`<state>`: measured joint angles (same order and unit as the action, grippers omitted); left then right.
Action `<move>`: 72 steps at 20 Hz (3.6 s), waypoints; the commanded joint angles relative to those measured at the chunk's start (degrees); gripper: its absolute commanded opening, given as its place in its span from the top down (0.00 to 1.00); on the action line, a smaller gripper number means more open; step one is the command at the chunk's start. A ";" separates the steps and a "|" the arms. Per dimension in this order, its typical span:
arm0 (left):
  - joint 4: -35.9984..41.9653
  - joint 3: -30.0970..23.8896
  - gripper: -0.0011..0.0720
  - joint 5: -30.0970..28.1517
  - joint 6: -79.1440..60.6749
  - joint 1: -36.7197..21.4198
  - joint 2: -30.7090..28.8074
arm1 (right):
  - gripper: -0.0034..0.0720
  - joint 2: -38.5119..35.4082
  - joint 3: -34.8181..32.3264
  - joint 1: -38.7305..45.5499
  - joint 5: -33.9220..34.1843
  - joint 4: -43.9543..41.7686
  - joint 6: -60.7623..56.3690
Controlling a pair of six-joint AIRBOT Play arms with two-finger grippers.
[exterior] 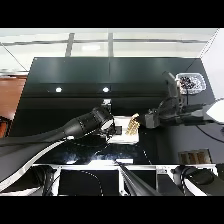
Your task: Fold the box and place the chain.
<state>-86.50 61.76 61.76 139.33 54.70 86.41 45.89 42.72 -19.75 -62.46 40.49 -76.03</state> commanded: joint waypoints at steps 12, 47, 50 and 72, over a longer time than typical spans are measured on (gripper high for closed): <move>0.04 0.04 0.95 -0.02 0.00 -0.04 0.00 | 0.53 0.92 0.42 4.37 -4.50 7.13 -0.07; 34.60 -30.38 0.28 -8.37 -69.18 -41.97 -32.92 | 0.53 0.44 5.57 19.28 -14.03 16.94 -0.09; 55.01 -32.68 0.27 -3.93 -106.60 -42.73 -30.29 | 0.53 0.44 5.57 19.28 -13.84 16.94 -0.15; 63.10 -30.21 0.01 -11.17 -160.71 -27.65 -13.84 | 0.53 0.46 5.57 19.26 -13.81 16.87 -1.55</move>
<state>-25.76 30.65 51.27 -20.16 26.39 71.13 46.37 48.31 -0.47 -76.25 57.39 -77.60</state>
